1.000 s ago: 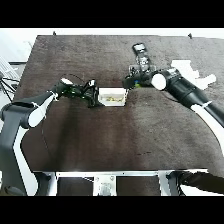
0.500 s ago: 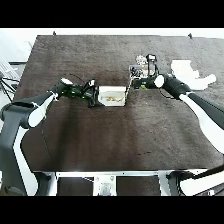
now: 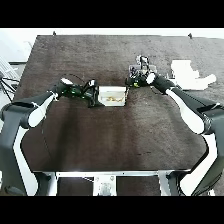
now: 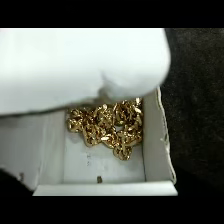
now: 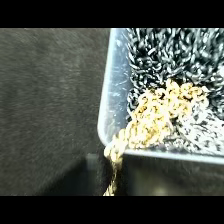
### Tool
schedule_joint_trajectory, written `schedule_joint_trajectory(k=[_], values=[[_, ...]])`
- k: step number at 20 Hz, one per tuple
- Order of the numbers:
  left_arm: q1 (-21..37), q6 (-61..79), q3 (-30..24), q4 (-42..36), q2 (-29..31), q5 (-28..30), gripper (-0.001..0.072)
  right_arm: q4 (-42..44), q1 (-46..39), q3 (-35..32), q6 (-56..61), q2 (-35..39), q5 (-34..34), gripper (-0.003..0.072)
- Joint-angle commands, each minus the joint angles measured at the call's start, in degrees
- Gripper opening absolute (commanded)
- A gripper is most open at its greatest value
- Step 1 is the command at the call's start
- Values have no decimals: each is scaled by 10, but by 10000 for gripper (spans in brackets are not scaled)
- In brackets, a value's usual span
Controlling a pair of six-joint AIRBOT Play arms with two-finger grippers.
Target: Fold the box and place the chain.
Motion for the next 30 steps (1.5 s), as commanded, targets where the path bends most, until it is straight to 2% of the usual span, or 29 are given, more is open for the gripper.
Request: schedule_joint_trajectory(k=[1,3,7,12,17,23,30], values=[[0,0,0,0,0,0,532,9,1,22,-43,-12,-3,13],[0,0,0,0,0,0,532,0,1,24,-43,28,-2,11],[0,0,0,0,0,0,532,-68,5,23,-38,167,16,10],[0,0,0,0,0,0,531,-165,38,23,-38,337,103,11],[0,0,0,0,0,0,532,-222,111,23,-37,448,153,10],[0,0,0,0,0,0,532,-303,195,23,23,485,194,10],[0,0,0,0,0,0,532,-301,220,21,39,476,189,10]])
